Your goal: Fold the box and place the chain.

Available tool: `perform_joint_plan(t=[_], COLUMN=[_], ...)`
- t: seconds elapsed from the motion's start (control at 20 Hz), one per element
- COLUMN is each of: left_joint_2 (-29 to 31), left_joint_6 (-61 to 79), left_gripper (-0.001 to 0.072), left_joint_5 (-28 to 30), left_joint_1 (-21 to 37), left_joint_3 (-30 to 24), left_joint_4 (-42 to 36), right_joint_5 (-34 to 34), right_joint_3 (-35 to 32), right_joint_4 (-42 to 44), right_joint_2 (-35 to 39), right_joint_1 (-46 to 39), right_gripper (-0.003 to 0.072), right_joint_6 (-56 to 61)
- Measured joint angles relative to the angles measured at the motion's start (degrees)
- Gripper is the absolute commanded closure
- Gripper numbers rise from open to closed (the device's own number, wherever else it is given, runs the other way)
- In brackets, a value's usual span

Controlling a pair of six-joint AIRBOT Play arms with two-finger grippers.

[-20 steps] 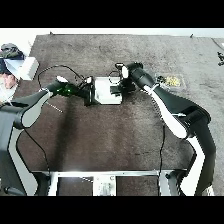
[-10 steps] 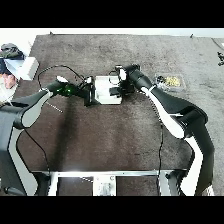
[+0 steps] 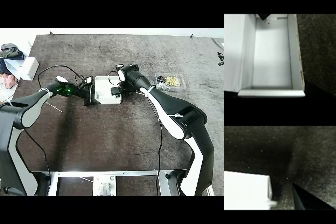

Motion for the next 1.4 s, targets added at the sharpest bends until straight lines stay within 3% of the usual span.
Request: perform_joint_plan(t=[0.4,0.5,0.6,0.85,1.05,1.2,1.4], left_joint_2=[0.0,0.0,0.0,0.0,0.0,0.0,0.0], left_joint_6=[0.1,0.0,0.0,0.0,0.0,0.0,0.0], left_gripper=[0.0175,0.0175,0.0175,0.0175,0.0175,0.0175,0.0175], left_joint_5=[-0.1,-0.1,-0.1,-0.1,-0.1,-0.1,-0.1], left_joint_1=[0.0,0.0,0.0,0.0,0.0,0.0,0.0], left_joint_3=[0.0,0.0,0.0,0.0,0.0,0.0,0.0], left_joint_4=[0.1,0.1,0.1,0.1,0.1,0.1,0.1], right_joint_5=[1.7,2.2,1.2,-10.8,-22.4,-26.8,-27.4], right_joint_3=[0.0,0.0,-1.5,-16.5,-29.7,-34.0,-33.7], right_joint_4=[1.6,2.3,4.0,6.0,6.7,7.5,11.7], right_joint_2=[5.3,7.3,10.7,24.4,33.6,35.9,33.4], right_joint_1=[0.3,0.2,0.2,-2.4,-9.8,-17.6,-28.0], right_gripper=[0.0183,0.0316,0.0320,0.0320,0.0321,0.0321,0.0322], right_joint_6=[-5.7,-9.1,-13.4,-19.5,-21.4,-23.0,-27.4])
